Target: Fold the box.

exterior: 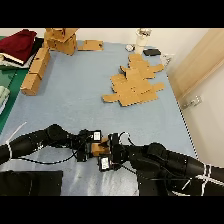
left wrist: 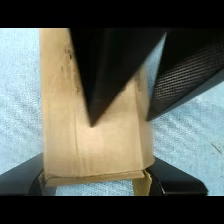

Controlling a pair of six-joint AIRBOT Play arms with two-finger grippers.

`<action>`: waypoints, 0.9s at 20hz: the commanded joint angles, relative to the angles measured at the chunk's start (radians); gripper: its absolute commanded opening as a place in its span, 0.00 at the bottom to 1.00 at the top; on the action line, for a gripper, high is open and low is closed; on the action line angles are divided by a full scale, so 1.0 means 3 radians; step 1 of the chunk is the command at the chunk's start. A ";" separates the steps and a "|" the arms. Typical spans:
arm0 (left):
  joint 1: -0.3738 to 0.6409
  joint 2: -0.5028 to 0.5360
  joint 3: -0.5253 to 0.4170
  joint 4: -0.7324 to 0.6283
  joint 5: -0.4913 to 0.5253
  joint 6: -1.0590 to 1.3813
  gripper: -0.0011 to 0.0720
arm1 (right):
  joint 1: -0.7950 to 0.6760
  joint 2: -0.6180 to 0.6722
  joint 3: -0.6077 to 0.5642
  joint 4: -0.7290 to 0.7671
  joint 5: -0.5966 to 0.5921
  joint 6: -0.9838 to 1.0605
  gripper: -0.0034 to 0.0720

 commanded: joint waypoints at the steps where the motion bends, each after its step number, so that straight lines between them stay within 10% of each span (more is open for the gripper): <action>1: 0.0001 0.0001 0.0003 0.0001 0.0000 0.0001 0.85 | 0.0004 -0.0008 0.0001 -0.0057 0.0022 0.0001 0.49; 18: 0.0001 0.0001 0.0004 0.0001 0.0000 0.0000 0.85 | 0.0001 0.0239 0.0003 -0.0182 0.0032 0.0001 0.39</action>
